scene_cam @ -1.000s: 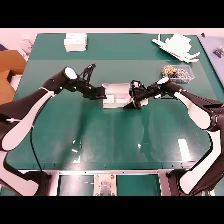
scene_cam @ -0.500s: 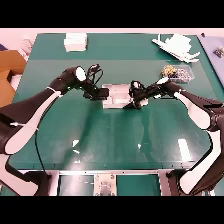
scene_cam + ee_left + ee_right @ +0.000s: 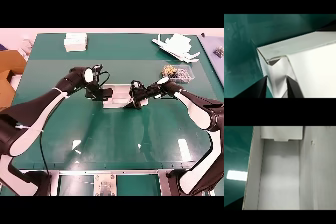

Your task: Fold the box and place the chain.

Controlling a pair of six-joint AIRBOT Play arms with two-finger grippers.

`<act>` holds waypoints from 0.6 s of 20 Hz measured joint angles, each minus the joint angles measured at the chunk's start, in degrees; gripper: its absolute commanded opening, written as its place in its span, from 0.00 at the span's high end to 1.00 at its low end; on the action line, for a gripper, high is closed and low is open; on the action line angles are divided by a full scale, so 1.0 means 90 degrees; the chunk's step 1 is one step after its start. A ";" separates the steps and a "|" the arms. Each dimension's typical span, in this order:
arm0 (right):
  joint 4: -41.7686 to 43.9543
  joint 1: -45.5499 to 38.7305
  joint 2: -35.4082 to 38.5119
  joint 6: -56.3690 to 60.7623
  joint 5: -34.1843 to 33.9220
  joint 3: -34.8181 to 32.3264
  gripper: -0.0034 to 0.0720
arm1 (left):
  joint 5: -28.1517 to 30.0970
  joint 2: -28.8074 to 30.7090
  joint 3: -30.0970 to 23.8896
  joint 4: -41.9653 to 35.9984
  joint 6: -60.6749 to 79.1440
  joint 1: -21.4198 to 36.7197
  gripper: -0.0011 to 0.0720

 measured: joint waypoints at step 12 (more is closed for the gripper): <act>-0.0005 0.0005 0.0000 -0.0015 0.0015 0.0000 0.23 | -0.0879 -0.0546 0.0879 0.0984 -0.1175 -0.0338 0.58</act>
